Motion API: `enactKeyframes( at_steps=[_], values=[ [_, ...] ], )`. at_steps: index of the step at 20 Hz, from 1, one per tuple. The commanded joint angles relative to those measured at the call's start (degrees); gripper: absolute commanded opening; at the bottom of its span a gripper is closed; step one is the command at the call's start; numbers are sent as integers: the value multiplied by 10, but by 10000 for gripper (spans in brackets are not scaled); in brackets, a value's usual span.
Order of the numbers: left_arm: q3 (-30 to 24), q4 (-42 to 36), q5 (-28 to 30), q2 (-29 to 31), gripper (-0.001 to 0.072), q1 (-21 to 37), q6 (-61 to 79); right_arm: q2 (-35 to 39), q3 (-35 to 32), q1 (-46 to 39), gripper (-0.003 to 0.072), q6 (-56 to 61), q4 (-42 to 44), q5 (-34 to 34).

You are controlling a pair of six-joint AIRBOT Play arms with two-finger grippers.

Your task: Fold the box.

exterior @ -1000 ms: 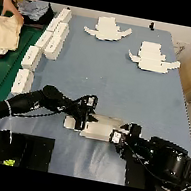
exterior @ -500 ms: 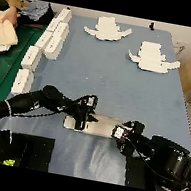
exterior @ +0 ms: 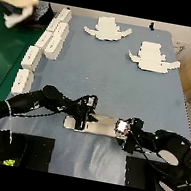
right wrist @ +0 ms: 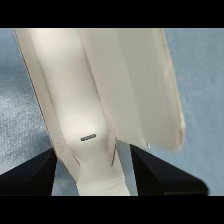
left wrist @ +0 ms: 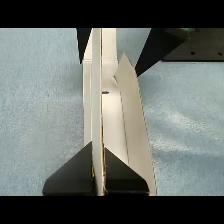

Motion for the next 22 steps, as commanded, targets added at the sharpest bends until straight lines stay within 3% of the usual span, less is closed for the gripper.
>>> enactKeyframes(
  at_steps=[1, 4, 7, 10, 17, 22],
  values=[
    [0, 0, 0, 0, 16, 0, 0, -42, 0, -100, 715, -256, 223, 8],
    [0, 0, 0, 0, 16, 0, 0, -84, 4, -147, 716, -346, 298, 32],
    [0, 0, 0, 0, 16, 0, 0, -129, 17, -165, 716, -392, 321, 48],
    [0, 0, 0, 0, 16, 0, 0, -149, 19, -174, 715, -391, 326, 57],
    [0, 0, 0, 0, 15, 0, 0, -112, 19, -174, 710, -350, 309, 58],
    [0, 0, 0, 0, 16, 0, 0, -162, 18, -173, 710, -351, 311, 32]
  ],
)
